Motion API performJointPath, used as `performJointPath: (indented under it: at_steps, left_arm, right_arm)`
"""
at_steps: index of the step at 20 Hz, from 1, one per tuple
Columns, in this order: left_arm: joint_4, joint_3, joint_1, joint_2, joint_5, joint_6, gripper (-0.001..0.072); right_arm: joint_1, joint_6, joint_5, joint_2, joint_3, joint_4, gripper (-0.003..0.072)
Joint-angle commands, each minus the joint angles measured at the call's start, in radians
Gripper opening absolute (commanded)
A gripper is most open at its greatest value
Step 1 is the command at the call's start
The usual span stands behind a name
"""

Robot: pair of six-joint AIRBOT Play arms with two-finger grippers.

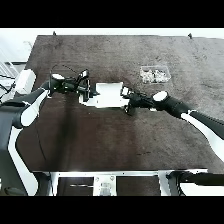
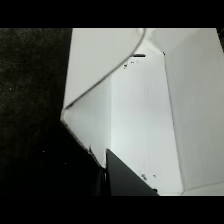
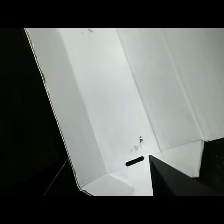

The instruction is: Fold the box and place the chain.

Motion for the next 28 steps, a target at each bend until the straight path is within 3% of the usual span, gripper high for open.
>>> performJointPath:
  at_steps: [1, 4, 6, 16, 24, 28]
  left_arm:
    - [0.001, 0.000, 0.000, 0.000, -0.003, 0.000, 0.0019]
    - [0.001, 0.000, 0.000, 0.000, -0.003, 0.000, 0.0019]
    - [0.001, 0.000, 0.000, 0.000, -0.003, 0.000, 0.0019]
    - [0.001, 0.000, 0.000, 0.000, -0.004, 0.000, 0.0019]
    - [0.001, 0.000, 0.000, 0.000, -0.003, 0.000, 0.0019]
    - [0.001, 0.000, 0.000, 0.000, -0.004, 0.000, 0.0019]
  right_arm:
    - [-0.021, 0.018, 0.024, -0.001, 0.037, 0.002, 0.0577]
    - [-0.032, 0.019, 0.051, -0.030, 0.072, 0.025, 0.0578]
    - [-0.039, 0.017, 0.084, -0.071, 0.106, 0.025, 0.0630]
    - [-0.095, -0.096, 0.103, -0.118, 0.167, 0.045, 0.0638]
    - [-0.195, -0.115, 0.431, -0.259, 0.357, 0.042, 0.0680]
    - [-0.220, -0.114, 0.515, -0.341, 0.458, 0.021, 0.0680]
